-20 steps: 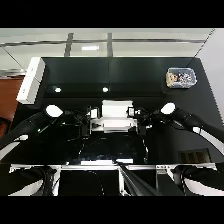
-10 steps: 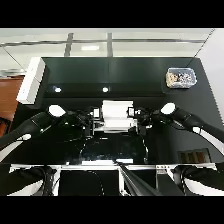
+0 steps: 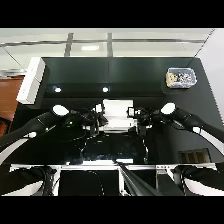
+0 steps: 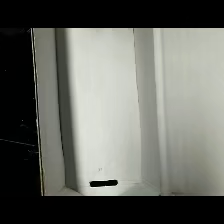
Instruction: Fold the box and place the chain.
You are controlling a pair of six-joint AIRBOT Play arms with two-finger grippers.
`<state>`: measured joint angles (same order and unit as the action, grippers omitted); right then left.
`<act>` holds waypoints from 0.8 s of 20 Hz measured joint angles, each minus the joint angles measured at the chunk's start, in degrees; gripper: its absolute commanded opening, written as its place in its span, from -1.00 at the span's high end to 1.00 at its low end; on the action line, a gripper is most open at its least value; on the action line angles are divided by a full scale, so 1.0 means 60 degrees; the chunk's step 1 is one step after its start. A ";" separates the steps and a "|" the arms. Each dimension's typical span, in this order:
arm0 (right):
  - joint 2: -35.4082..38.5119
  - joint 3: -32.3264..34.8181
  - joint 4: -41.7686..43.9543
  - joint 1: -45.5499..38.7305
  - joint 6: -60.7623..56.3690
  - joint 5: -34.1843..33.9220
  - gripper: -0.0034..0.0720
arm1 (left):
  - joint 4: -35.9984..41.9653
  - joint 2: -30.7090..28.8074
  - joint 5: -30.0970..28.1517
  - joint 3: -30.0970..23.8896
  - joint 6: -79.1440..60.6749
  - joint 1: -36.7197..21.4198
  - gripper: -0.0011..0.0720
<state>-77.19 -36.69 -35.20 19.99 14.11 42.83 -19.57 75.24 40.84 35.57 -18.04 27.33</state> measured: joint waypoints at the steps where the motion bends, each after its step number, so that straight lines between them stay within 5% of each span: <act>1: 0.0000 0.0000 0.0004 0.0000 -0.0004 -0.0004 0.71 | 0.0058 0.0007 0.0015 0.0011 0.0000 0.0018 -0.09; 2: 0.0000 -0.0004 0.0004 0.0000 0.0000 -0.0004 0.71 | 0.0058 0.0015 -0.0007 0.0011 0.0004 0.0022 0.63; 3: 0.0000 0.0000 0.0004 0.0000 0.0000 -0.0004 0.71 | 0.0040 0.0018 -0.0087 0.0011 0.0033 0.0022 0.19; 4: 0.0000 0.0000 0.0004 0.0000 -0.0004 -0.0004 0.71 | 0.0004 0.0015 -0.0109 0.0015 0.0029 0.0018 0.30; 5: 0.0000 0.0000 0.0004 0.0000 0.0000 -0.0004 0.71 | -0.0022 -0.0004 -0.0102 0.0022 0.0055 0.0018 0.91; 11: 0.0000 0.0000 0.0004 0.0000 0.0000 -0.0004 0.71 | -0.1763 -0.1228 -0.0087 0.0277 0.2051 -0.0175 0.90; 16: 0.0000 0.0000 0.0004 0.0000 0.0000 -0.0004 0.71 | -0.5045 -0.2663 0.0040 0.0342 0.7402 -0.1351 0.90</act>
<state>-77.19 -36.69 -35.18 19.99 14.11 42.81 -49.84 59.27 41.08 37.63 26.37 19.22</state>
